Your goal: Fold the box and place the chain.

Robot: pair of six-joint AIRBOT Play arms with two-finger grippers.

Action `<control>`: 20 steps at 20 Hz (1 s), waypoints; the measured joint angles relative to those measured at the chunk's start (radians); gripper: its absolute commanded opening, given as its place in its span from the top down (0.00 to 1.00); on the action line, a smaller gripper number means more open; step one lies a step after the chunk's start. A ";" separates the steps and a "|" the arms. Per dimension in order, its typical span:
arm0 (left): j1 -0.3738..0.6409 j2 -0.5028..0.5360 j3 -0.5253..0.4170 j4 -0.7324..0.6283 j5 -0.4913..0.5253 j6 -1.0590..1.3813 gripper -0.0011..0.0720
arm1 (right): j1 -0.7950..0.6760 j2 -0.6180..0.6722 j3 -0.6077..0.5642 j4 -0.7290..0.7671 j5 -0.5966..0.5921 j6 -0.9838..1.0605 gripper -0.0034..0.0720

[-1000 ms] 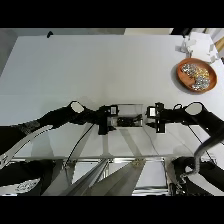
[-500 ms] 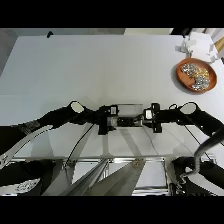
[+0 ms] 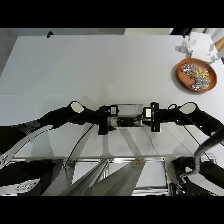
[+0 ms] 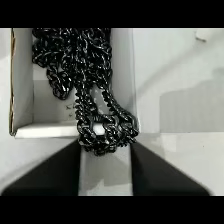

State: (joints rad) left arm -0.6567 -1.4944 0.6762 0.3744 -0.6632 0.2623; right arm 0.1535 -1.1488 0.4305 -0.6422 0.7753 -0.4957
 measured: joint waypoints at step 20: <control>0.000 0.000 0.000 0.000 0.000 0.000 0.58 | -0.106 0.227 -0.001 -0.103 0.029 0.400 0.95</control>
State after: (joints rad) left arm -0.6567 -1.4944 0.6762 0.3744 -0.6632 0.2623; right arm 0.0471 -0.9215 0.4297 -0.7448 0.8043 -0.0956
